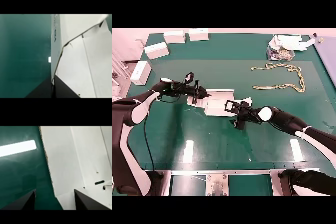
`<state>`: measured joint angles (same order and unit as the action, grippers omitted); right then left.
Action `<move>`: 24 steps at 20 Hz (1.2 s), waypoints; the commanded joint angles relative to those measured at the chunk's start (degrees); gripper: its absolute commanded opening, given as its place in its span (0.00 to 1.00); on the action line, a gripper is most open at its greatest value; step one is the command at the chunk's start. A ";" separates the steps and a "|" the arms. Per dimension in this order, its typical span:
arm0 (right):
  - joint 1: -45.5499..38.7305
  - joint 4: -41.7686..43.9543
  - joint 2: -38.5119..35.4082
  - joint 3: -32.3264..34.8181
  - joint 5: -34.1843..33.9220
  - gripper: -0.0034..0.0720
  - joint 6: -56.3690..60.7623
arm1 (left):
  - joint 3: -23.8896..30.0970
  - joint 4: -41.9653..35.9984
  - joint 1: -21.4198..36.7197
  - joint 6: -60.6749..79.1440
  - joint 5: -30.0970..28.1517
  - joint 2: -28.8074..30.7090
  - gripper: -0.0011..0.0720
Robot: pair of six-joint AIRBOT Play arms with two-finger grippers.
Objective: Fold the box and place the chain.
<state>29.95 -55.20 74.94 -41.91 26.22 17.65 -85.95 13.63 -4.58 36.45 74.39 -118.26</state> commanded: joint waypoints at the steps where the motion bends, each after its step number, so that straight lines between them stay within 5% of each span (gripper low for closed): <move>1: 0.24 -0.33 1.42 0.09 -3.91 0.82 -0.15 | 0.00 -0.02 -0.02 0.00 0.00 -0.02 0.04; 9: 0.17 1.75 2.54 0.07 -13.38 0.82 0.09 | 0.02 -0.42 -0.02 0.00 0.00 -0.02 0.04; 24: -4.57 5.25 1.62 -2.95 -10.56 0.82 -6.71 | 0.02 -0.39 -0.02 0.00 -0.04 -0.02 0.04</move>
<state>26.11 -52.62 76.55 -43.68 13.74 14.22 -85.95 13.23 -4.58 36.42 74.35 -118.26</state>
